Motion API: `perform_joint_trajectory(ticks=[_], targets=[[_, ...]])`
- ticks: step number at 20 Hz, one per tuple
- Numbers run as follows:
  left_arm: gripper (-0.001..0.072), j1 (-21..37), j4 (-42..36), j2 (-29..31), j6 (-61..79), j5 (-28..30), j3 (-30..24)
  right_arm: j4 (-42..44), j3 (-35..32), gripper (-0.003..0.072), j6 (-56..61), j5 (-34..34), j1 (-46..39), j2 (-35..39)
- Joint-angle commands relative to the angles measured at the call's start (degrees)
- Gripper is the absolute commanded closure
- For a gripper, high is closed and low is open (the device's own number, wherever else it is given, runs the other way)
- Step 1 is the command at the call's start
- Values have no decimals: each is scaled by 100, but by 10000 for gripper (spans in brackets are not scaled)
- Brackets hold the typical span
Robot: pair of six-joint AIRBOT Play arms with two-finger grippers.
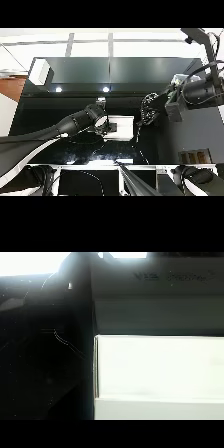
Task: Fold the box and place the chain.
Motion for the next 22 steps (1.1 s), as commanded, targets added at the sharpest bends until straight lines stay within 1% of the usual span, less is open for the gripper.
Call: perform_joint_trajectory(ticks=[1,4,8,11,13,16,19,22], targets=[[680,4,0,-4,0,22,-2,315,-7,659,0,-444,227,-63],[680,4,0,-4,0,20,-2,278,-63,659,0,-413,240,-114],[680,4,0,-4,0,20,-2,-243,-505,658,48,-227,240,-114],[680,4,0,-4,0,20,-2,-691,-811,658,131,-229,240,-116],[680,4,0,-4,-2,-2,-2,-452,-1099,658,129,-267,240,-116],[680,4,0,-4,0,-26,-2,321,-1563,658,-37,-538,365,-116],[680,4,0,-4,0,-24,-2,356,-1764,658,-42,-1014,721,-146],[680,4,0,-4,0,-22,-2,337,-1899,658,-46,-1132,839,-334]])
